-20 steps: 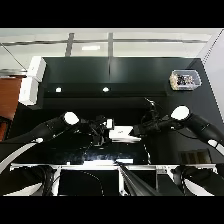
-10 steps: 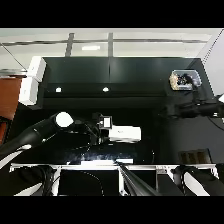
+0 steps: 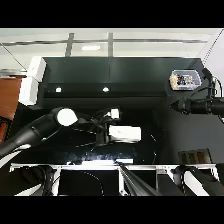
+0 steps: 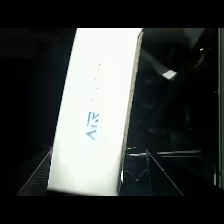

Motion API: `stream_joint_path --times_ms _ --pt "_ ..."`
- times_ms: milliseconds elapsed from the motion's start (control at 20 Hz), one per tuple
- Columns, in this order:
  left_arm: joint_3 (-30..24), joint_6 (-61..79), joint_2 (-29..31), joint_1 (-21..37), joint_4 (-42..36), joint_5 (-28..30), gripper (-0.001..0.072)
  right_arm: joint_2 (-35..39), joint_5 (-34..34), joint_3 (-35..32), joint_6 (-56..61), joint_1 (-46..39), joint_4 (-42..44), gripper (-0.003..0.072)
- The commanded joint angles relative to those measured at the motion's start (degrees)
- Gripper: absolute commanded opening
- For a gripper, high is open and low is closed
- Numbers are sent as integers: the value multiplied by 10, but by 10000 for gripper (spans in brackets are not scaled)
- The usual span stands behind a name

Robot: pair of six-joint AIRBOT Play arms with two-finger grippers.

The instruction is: Fold the box and place the chain.

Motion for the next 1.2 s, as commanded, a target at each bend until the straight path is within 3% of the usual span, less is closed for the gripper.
stream_joint_path --times_ms 0,250,1150 --pt "43 -20 -63 -39 3 30 708 1 -6 0 0 -3 -2 25" --pt "77 -17 -100 -50 4 37 708 1 -9 0 -5 -3 -2 25" --pt "78 13 -122 -52 5 25 708 1 -13 0 -17 -2 -2 25"
